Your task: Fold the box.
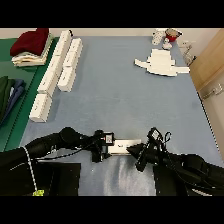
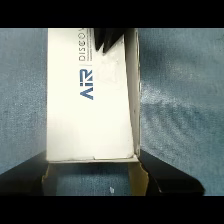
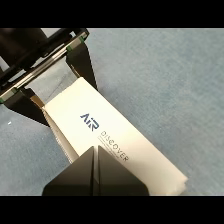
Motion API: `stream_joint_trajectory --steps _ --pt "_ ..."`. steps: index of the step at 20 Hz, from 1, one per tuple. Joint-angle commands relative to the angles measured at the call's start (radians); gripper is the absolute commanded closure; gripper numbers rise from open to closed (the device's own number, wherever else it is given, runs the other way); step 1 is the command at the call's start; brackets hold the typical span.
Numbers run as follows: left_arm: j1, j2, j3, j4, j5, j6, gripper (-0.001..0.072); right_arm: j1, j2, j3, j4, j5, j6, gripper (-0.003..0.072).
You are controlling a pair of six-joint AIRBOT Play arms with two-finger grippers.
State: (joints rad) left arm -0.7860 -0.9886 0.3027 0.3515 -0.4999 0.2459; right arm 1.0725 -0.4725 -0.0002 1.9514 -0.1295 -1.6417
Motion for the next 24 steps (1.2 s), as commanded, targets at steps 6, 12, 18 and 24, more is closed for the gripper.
stream_joint_trajectory --steps 6,12,18,24 --pt "0.000 0.001 0.000 0.000 0.000 0.000 0.0186 0.001 0.000 0.072 -0.025 -0.046 0.003 0.0633" --pt "0.000 0.001 0.000 0.000 0.000 0.000 0.0186 -0.002 0.000 0.181 -0.152 -0.090 0.003 0.0633" --pt "0.000 0.001 0.000 0.000 0.000 0.000 0.0186 -0.170 -0.041 0.373 -0.274 -0.488 0.003 0.0679" --pt "0.000 0.001 0.000 0.000 0.000 0.000 0.0186 -0.534 -0.291 0.668 -0.296 -0.816 -0.133 0.0682"
